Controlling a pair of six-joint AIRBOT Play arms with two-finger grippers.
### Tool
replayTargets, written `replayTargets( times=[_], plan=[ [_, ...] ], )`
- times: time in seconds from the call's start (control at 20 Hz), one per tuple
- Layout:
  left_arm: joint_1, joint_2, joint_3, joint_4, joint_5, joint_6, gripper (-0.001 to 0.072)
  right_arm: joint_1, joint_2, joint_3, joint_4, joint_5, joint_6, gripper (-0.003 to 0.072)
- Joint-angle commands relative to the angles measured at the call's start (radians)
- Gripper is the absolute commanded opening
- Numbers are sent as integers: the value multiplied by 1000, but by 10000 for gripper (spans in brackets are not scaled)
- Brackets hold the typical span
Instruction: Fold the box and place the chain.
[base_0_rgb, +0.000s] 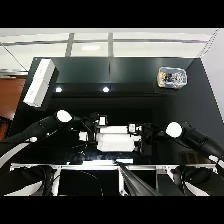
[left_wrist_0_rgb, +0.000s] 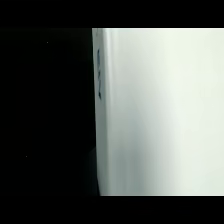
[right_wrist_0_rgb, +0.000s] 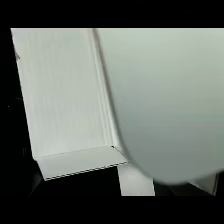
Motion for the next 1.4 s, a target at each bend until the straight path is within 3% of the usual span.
replayTargets(
  times=[0.0,0.4,0.75,1.05,1.35],
  plan=[
    [-1,0,0,0,0,2,24,2,1,0,-56,71,3,705],
    [-1,0,0,0,0,2,24,3,0,0,71,24,-105,705],
    [-1,0,0,0,0,2,25,71,-18,-1,89,26,-112,705],
    [-1,0,0,0,0,2,24,76,-29,-1,99,-119,-111,705],
    [-1,0,0,0,0,2,24,75,5,0,92,-122,-39,705]
  ],
)
